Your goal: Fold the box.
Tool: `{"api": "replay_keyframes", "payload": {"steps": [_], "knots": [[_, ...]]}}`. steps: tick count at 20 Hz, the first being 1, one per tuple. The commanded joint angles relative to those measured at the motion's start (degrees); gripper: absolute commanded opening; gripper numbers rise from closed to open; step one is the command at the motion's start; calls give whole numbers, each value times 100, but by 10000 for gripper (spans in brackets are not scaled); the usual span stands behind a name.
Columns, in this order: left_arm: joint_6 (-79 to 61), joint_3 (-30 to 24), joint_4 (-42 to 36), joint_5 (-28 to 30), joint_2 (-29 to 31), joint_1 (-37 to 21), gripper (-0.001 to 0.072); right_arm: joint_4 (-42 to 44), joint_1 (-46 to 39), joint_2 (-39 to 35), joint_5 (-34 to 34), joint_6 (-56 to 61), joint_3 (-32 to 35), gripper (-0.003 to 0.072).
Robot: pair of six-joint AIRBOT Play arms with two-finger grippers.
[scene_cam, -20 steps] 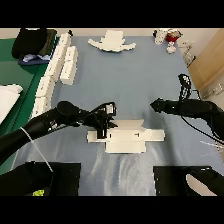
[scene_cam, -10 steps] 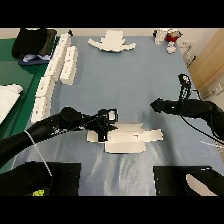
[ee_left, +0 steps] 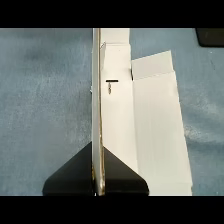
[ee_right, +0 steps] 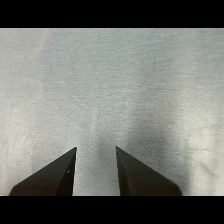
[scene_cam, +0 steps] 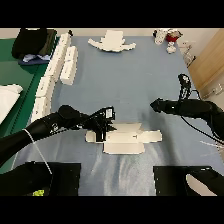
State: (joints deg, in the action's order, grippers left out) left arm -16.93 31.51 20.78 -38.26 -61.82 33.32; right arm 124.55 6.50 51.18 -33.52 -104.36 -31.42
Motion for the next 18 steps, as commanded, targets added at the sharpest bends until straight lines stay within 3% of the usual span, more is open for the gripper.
{"api": "replay_keyframes", "payload": {"steps": [1, 18], "knots": [[4, 103, -13, -138, 0, -55, 13, 15, 0, -4, 2, 0, -2, 385], [304, 122, 26, -496, -393, -48, 14, 42, 0, -4, -232, -2, -4, 383]]}}
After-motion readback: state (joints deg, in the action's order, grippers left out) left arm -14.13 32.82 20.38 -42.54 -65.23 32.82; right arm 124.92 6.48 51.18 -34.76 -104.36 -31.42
